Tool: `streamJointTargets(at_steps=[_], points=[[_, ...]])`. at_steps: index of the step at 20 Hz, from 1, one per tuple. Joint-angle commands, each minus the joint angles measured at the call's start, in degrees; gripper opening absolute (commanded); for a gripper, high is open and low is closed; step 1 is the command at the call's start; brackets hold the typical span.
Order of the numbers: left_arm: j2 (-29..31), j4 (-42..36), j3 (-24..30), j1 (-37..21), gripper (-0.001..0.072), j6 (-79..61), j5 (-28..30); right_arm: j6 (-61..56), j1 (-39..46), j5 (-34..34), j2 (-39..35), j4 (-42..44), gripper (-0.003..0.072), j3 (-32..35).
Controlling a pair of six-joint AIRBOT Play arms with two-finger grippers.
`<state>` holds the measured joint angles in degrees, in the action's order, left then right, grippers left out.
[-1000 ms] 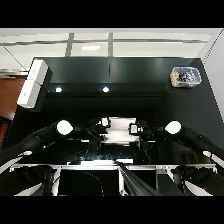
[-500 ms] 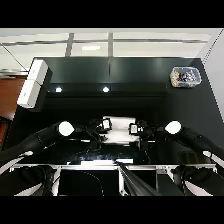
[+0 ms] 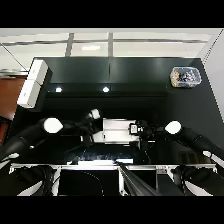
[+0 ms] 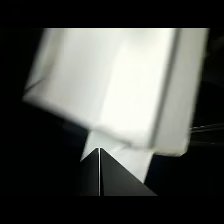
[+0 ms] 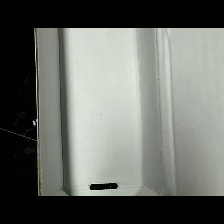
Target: Fold the box and place the chain.
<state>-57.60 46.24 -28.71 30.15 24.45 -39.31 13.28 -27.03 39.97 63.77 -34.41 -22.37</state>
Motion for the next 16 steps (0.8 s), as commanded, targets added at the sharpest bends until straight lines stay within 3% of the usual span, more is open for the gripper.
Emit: streamJointTargets(at_steps=[1,4,7,11,16], points=[[4.8,14.3,0.0,-13.9,0.0031,32.2,-7.6,0.0,0.0,0.1,0.0,0.0,0.0403,0.0],[3.4,13.7,0.0,-28.1,0.0032,45.6,-17.7,0.0,0.0,0.1,0.0,0.0,0.0403,0.0],[0.6,8.5,2.7,-34.3,0.0032,54.3,-19.9,0.0,0.0,0.1,0.0,0.0,0.0403,0.0],[-6.3,-1.9,6.3,-31.0,0.0031,49.4,-20.0,0.0,0.0,0.1,0.0,0.0,0.0403,0.0],[-13.9,-15.0,6.4,-22.4,0.0031,37.2,-18.4,0.0,0.0,0.1,0.0,-0.1,0.0403,0.0]])
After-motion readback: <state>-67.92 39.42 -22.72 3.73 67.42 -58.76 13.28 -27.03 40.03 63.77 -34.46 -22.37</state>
